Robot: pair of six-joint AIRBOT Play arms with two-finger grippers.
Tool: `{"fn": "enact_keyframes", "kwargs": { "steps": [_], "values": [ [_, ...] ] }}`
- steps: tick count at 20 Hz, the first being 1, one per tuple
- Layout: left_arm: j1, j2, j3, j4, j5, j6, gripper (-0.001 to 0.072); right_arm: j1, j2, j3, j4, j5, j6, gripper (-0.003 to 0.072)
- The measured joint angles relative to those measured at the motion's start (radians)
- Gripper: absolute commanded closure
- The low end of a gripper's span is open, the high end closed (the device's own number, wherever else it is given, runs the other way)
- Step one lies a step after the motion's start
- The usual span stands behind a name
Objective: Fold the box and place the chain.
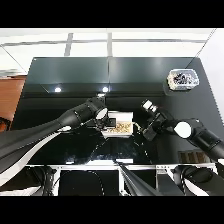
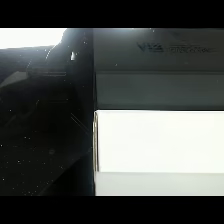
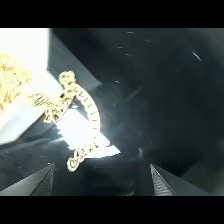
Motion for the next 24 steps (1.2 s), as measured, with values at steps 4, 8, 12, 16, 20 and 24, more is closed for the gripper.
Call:
{"fn": "enact_keyframes", "kwargs": {
  "steps": [4,8,12,16,20,24],
  "values": [
    [0.0,0.0,0.0,0.0,0.0,0.0,0.068,0.027,-0.027,-0.04,0.009,-0.113,-0.137,-0.0017],
    [0.0,0.0,0.0,0.0,0.0,0.0,0.068,0.034,-0.06,-0.051,0.052,-0.169,-0.182,-0.0003],
    [0.0,0.0,0.0,0.0,0.0,0.0,0.068,0.037,-0.078,-0.054,0.085,-0.189,-0.195,0.0223],
    [0.0,0.0,0.0,0.0,0.0,0.0,0.068,0.037,-0.084,-0.056,0.096,-0.188,-0.166,0.0223],
    [0.0,0.0,0.0,0.0,0.0,0.0,0.0679,0.037,-0.085,-0.056,0.103,-0.147,-0.113,0.0433],
    [0.0,0.0,0.0,0.0,0.0,0.0,0.068,0.037,-0.086,-0.055,0.103,-0.12,-0.06,0.0666]
  ]
}}
